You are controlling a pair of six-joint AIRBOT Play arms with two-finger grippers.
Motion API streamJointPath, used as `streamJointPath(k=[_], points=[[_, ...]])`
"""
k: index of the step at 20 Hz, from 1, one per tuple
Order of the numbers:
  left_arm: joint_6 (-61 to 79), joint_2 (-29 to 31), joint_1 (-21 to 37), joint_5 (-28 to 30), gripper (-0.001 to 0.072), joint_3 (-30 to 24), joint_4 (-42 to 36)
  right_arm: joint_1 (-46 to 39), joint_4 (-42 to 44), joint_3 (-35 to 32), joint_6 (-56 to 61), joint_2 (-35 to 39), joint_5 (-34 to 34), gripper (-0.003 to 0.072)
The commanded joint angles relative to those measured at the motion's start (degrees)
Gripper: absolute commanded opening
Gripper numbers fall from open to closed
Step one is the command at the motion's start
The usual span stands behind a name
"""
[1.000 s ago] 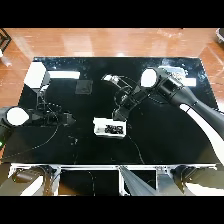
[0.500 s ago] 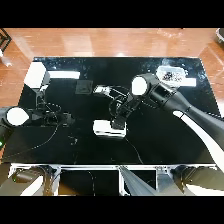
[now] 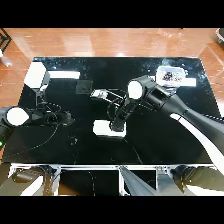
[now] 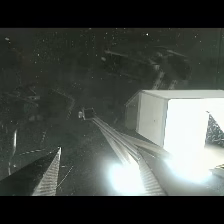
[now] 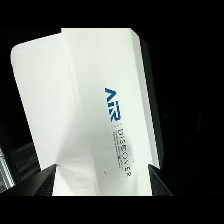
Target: Fold the box and place the chain.
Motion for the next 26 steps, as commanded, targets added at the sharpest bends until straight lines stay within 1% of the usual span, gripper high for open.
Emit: streamJointPath(k=[1,4,9,12,16,18,20,21,22,26], points=[[0.0,0.0,0.1,0.1,0.0573,0.0,0.0,1.0,-3.1,0.0,2.4,-0.1,-0.8,0.07],[0.0,0.0,0.1,0.2,0.0573,0.0,0.0,2.9,-7.6,0.0,5.7,-0.1,-0.9,0.0699],[0.0,0.0,0.1,0.4,0.0573,0.0,0.0,4.2,-7.8,0.0,7.5,-0.1,-2.5,0.0699],[0.0,0.0,0.1,0.5,0.0573,0.0,0.0,4.2,-7.8,0.0,8.2,-0.1,-2.2,0.0699],[0.0,0.0,0.1,0.7,0.0573,0.0,0.0,5.3,-11.3,0.0,11.7,1.5,2.0,0.0698],[0.0,0.0,0.1,0.8,0.0573,0.0,0.0,6.2,-11.8,-0.3,12.9,3.1,2.9,0.0698],[0.0,0.0,0.1,0.7,0.0573,0.0,0.0,8.5,-15.1,-1.9,15.1,4.7,1.4,0.0698],[0.0,0.0,0.1,0.8,0.0573,0.0,0.0,9.9,-17.6,-3.1,16.7,5.5,-0.9,0.0699],[0.0,0.0,0.1,0.8,0.0573,0.0,0.1,10.8,-18.5,-4.2,17.6,6.1,-3.6,0.0699],[-0.2,0.0,0.1,0.8,0.0573,0.0,1.2,11.3,-20.3,-5.9,20.7,6.2,-8.4,0.0699]])
